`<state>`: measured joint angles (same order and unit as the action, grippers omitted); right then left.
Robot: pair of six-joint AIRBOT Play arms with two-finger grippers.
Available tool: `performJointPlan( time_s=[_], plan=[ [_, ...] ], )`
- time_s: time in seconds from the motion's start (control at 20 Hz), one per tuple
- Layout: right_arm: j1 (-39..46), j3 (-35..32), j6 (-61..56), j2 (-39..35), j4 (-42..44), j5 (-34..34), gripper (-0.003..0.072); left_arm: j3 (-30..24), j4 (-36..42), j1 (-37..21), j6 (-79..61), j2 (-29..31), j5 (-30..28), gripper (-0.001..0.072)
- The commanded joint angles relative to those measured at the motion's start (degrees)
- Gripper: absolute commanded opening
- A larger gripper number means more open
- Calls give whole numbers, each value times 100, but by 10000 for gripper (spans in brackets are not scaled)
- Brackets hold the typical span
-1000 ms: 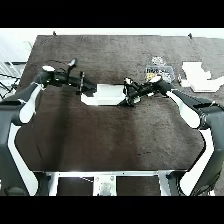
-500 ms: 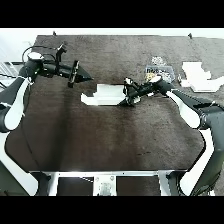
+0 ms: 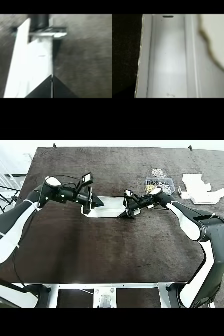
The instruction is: Fold the box and place the chain.
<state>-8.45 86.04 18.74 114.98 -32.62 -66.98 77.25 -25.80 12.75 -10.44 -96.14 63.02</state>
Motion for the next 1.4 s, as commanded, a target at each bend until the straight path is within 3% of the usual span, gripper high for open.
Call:
performJointPlan(
  time_s=[0.0, 0.1, 0.5, 1.35],
  plan=[
    [-4, -2, -2, 0, 2, 0, 587, -201, 107, 103, -68, 57, -835, 16],
    [-4, -2, -2, 0, 2, 0, 587, -111, 240, 103, -208, -83, -1008, 16],
    [-4, -2, -2, 0, 2, -2, 587, 1178, 208, 31, -13, -1248, -1231, 16],
    [-4, -2, -2, 0, 2, -2, 587, 1226, 44, 28, 98, -1539, -1150, 20]
  ],
)
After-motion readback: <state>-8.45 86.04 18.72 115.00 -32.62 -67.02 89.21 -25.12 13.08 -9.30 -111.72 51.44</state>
